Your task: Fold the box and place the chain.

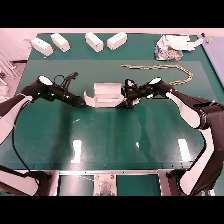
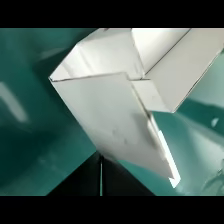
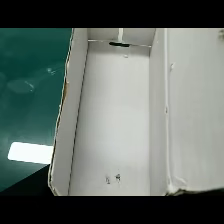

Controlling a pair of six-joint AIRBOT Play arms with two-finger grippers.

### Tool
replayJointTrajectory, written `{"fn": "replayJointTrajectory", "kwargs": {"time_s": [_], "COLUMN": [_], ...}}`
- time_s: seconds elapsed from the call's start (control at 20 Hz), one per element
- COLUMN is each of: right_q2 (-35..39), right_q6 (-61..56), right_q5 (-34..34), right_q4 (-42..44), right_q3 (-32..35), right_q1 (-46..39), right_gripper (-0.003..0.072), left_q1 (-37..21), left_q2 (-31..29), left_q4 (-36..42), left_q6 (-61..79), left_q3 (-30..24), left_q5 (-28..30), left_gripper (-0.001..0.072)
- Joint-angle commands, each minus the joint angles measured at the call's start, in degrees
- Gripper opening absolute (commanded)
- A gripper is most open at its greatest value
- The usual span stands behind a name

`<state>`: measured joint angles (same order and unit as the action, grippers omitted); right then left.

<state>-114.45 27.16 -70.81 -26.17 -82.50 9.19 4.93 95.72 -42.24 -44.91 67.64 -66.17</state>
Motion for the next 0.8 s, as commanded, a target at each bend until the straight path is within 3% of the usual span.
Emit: {"fn": "replayJointTrajectory", "kwargs": {"time_s": [0.0, 0.1, 0.25, 0.45, 0.75], "right_q2": [0.0, 0.0, 0.0, 0.0, 0.0], "right_q6": [-0.2, -0.2, -0.2, -0.2, -0.2], "right_q5": [0.3, 0.3, 0.3, 0.3, 0.3], "right_q4": [0.2, 0.2, 0.2, 0.2, 0.2], "right_q3": [0.0, 0.0, 0.0, 0.0, 0.0], "right_q1": [0.0, 0.0, 0.0, 0.0, 0.0], "right_gripper": [0.0575, 0.0575, 0.0575, 0.0575, 0.0575], "left_q1": [0.0, 0.0, 0.0, 0.0, 0.0], "left_q2": [0.0, 0.0, 0.0, 0.0, 0.2], "left_q4": [-9.7, -12.5, -10.7, -10.0, 1.0], "left_q6": [-0.1, -1.8, -2.7, -2.5, 3.5], "left_q3": [0.2, 0.2, 0.2, 0.2, 0.2], "left_q5": [-3.3, -0.2, 6.8, 11.9, 10.0], "left_gripper": [0.0017, 0.0016, 0.0016, 0.0016, 0.0017]}}
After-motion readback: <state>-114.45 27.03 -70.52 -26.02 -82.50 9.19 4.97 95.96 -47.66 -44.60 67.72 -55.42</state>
